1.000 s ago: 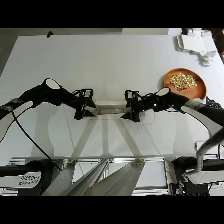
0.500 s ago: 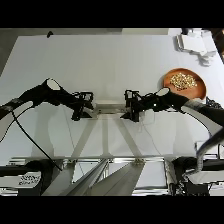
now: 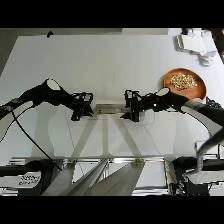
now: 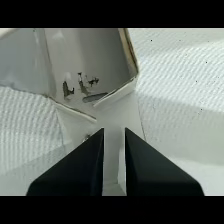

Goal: Fold the box and place the chain.

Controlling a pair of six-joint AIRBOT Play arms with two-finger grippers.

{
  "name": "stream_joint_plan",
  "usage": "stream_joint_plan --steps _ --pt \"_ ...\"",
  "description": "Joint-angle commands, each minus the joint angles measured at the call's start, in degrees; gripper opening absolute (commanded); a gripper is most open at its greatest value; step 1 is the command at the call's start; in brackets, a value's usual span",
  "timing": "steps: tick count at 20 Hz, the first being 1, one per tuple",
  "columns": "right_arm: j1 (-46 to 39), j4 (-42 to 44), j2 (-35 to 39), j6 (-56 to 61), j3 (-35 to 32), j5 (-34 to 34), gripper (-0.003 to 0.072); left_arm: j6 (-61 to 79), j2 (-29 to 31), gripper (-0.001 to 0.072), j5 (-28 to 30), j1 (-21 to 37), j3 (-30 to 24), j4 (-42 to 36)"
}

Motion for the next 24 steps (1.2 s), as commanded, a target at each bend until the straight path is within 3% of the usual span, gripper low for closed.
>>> stream_joint_plan --steps 1,3,4,7,8,20,21,22,24 --pt "-0.04 0.00 -0.02 -0.02 0.02 0.02 0.0405 0.04 0.09 0.0167 1.60 0.33 -0.02 0.44" --pt "-0.04 0.00 -0.02 -0.02 0.02 0.02 0.0405 0.07 0.11 0.0302 2.40 0.52 -0.02 -2.10" --pt "-0.04 0.00 -0.02 0.00 0.04 0.02 0.0405 0.09 0.11 0.0305 2.32 0.52 -0.02 -3.50" --pt "-0.04 0.00 -0.02 0.00 0.04 0.02 0.0405 0.11 0.09 0.0243 1.81 0.48 -0.02 -5.75" --pt "-0.04 0.00 -0.02 -0.02 0.02 0.02 0.0405 0.13 0.09 0.0186 1.07 0.46 -0.02 -6.05" --pt "-0.04 0.00 -0.02 -0.02 0.02 0.02 0.0405 3.39 0.07 0.0132 0.00 0.20 -0.02 -10.67" --pt "-0.04 0.00 -0.02 0.00 0.02 0.02 0.0405 3.67 0.04 0.0118 0.02 0.17 -0.02 -10.99" --pt "-0.04 0.00 -0.02 0.00 0.02 0.02 0.0405 3.63 0.02 0.0027 0.00 0.17 -0.02 -11.21" --pt "-0.04 0.00 -0.02 0.00 0.04 0.02 0.0405 3.54 0.02 0.0015 -0.04 0.17 -0.02 -11.28"
